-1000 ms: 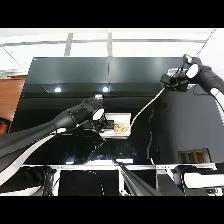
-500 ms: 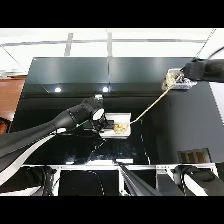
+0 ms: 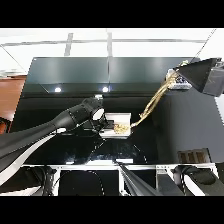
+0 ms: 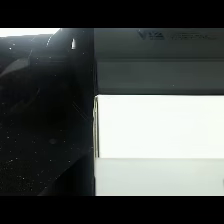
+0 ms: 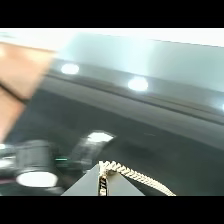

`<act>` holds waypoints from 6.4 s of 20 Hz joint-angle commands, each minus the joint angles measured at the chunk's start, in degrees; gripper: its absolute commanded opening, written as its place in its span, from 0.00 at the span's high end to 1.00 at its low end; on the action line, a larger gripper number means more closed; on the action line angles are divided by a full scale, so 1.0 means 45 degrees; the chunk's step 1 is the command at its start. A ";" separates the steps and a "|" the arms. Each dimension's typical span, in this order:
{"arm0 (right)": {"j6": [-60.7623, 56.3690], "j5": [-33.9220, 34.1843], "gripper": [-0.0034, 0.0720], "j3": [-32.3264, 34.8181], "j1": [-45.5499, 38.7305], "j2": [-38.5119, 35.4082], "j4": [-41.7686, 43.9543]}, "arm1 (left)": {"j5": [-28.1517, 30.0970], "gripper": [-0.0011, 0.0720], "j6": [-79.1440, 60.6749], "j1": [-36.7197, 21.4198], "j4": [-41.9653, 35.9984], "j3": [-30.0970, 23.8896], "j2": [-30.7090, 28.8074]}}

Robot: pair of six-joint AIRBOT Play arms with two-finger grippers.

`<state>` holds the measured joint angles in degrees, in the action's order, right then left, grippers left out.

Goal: Fold the box and place the chain.

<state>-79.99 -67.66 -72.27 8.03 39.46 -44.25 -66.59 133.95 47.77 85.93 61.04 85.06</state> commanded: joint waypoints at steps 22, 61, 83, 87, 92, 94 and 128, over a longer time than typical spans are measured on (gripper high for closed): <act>-0.0481 -0.0078 0.93 0.0437 0.4405 0.2312 -0.0563 | -0.0034 0.95 -0.0005 -0.0010 -0.0019 -0.0005 -0.0005; -0.2419 0.2045 0.45 0.5935 0.2016 0.2730 -0.6596 | 0.0044 0.95 -0.0092 -0.0068 0.0019 0.0000 -0.0005; -0.2424 0.2399 0.45 0.6013 0.2040 0.2730 -0.6504 | 0.1860 0.03 -2.1541 -0.8568 -1.2036 -0.7524 -0.8738; -0.2628 0.2414 0.45 0.6028 0.2040 0.2735 -0.6499 | 0.2642 0.01 -2.7996 -0.7650 -1.2196 -0.7946 -0.8335; -0.2861 0.2322 0.45 0.6028 0.2040 0.2735 -0.6499 | 0.4075 0.01 -3.1736 -0.5552 -1.1176 -0.7820 -0.7082; -0.2866 0.2244 0.45 0.6028 0.2055 0.2735 -0.6484 | 0.4090 0.01 -3.1877 -0.5620 -1.1152 -0.7611 -0.5911; -0.3191 0.2769 0.45 0.6096 0.2108 0.2744 -0.6076 | 0.4454 0.07 -3.3971 -0.4605 -1.2118 -0.5999 -0.2438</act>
<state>-94.35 -55.44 -44.86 17.45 51.79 -72.05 -48.49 -20.47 26.13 30.59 33.98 74.06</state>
